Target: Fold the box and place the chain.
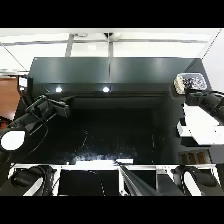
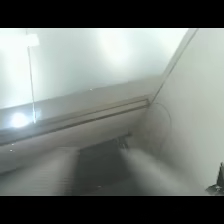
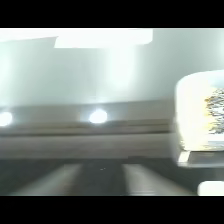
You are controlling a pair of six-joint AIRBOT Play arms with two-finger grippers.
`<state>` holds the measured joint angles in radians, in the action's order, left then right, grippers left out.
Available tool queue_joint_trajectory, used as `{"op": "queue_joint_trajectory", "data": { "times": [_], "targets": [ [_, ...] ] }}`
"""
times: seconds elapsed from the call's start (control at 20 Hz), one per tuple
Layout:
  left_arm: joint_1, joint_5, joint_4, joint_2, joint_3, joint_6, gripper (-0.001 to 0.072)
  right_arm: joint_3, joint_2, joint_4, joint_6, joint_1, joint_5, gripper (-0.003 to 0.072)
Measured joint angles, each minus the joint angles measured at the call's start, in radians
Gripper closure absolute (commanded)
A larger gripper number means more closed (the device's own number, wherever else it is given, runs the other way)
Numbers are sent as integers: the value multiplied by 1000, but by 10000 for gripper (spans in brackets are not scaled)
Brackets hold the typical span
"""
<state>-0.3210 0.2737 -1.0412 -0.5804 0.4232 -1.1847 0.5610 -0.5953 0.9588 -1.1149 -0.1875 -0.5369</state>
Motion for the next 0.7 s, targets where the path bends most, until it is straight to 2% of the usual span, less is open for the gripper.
{"op": "queue_joint_trajectory", "data": {
  "times": [0.15, 0.25, 0.35, 0.45, 0.6, 0.7],
  "targets": [
    [2, 21, 2, -35, 14, 1, -4, 30, -114, 125, -66, -108, 53, -34],
    [2, 66, 2, -46, 19, 2, -4, 101, -218, 236, -155, -238, 42, -34],
    [2, 125, 2, -52, 22, 3, -4, 205, -325, 341, -260, -388, -50, -34],
    [2, 174, 2, -55, 24, 3, -4, 316, -423, 443, -327, -529, -188, -34],
    [2, 218, 0, -56, 24, 3, -4, 421, -531, 563, -336, -684, -363, -34],
    [2, 236, -1, -57, 25, 3, -3, 455, -592, 595, -278, -748, -426, -34]
  ]
}}
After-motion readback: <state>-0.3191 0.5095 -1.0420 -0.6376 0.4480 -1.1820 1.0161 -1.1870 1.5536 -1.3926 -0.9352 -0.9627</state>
